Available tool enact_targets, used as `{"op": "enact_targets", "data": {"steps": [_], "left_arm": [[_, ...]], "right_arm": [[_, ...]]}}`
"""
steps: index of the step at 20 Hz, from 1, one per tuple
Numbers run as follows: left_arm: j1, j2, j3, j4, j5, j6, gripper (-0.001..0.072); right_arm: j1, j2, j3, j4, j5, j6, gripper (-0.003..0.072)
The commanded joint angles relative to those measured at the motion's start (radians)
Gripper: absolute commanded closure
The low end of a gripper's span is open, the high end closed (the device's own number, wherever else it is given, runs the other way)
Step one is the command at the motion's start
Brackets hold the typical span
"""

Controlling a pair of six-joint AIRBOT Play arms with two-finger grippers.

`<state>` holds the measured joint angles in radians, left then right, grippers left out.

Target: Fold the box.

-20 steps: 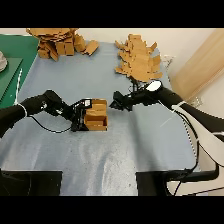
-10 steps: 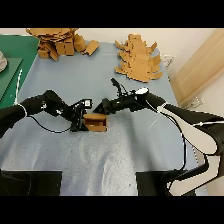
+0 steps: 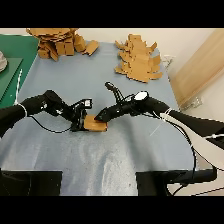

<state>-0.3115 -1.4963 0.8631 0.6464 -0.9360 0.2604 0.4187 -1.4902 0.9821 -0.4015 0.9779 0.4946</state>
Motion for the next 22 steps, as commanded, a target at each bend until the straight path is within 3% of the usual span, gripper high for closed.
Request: {"op": "enact_targets", "data": {"steps": [1,5,6,15,17,19,21,22], "left_arm": [[0.0,0.0,0.001,0.0,0.0,0.0,0.019],[-0.001,0.0,0.001,0.0,-0.026,0.0,0.019],[-0.001,0.0,0.001,0.0,-0.035,0.0,0.019],[0.0,0.0,0.001,0.001,-0.042,0.001,0.019],[0.0,0.0,0.001,0.001,-0.041,0.001,0.019],[0.0,0.0,0.001,0.001,-0.041,0.001,0.019],[0.0,0.0,0.001,0.001,-0.04,0.002,0.019],[0.0,-0.001,0.001,0.001,-0.04,0.002,0.019]], "right_arm": [[0.078,0.021,-0.009,-0.082,-0.148,-0.159,0.0627],[0.173,0.034,-0.009,-0.283,-0.176,-0.18,0.062],[0.18,0.035,-0.009,-0.306,-0.2,-0.183,0.0572],[0.179,0.222,-0.005,-0.337,-0.231,-0.219,0.0567],[0.18,0.239,-0.005,-0.348,-0.193,-0.219,0.0456],[0.18,0.231,-0.005,-0.368,-0.14,-0.219,0.0438],[0.18,0.222,-0.005,-0.381,-0.105,-0.219,0.027],[0.18,0.22,-0.005,-0.384,-0.093,-0.219,0.027]]}}
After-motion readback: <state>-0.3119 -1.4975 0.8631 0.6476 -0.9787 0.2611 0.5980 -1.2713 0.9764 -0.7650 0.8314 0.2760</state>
